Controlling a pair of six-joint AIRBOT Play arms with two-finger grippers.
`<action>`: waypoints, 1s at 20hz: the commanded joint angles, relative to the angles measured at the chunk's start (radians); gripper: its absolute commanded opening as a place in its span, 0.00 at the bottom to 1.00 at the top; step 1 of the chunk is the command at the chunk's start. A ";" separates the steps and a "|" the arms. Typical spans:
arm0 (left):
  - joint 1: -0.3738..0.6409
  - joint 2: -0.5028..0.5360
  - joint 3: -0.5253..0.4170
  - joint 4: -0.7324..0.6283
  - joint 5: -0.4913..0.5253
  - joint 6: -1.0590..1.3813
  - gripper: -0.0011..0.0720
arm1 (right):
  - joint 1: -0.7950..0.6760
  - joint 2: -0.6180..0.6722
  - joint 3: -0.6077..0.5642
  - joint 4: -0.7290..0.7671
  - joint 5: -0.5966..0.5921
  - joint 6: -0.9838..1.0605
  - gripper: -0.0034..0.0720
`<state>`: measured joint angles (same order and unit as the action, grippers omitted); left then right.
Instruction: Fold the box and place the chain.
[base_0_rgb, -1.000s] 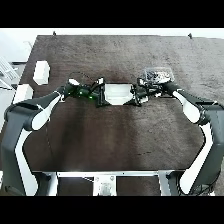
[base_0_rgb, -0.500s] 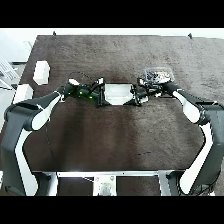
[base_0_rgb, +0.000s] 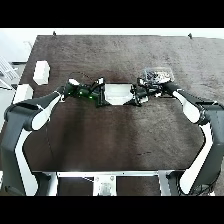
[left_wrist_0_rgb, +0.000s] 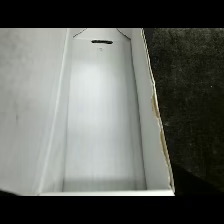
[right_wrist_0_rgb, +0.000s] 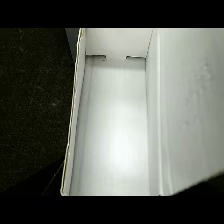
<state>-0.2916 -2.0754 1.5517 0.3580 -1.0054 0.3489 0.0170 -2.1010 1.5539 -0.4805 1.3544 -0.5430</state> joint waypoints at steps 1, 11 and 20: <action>0.000 0.000 0.000 0.000 0.000 0.000 0.47 | 0.000 0.000 0.000 0.001 0.000 0.000 0.68; 0.000 0.000 0.000 0.000 -0.001 0.000 0.47 | -0.006 0.005 0.001 0.001 0.000 0.039 0.87; 0.000 0.000 0.000 0.000 -0.002 0.000 0.47 | -0.047 0.040 0.003 -0.030 0.017 0.099 0.93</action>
<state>-0.2916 -2.0758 1.5517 0.3573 -1.0027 0.3485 -0.0185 -2.0705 1.5555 -0.4942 1.3594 -0.4656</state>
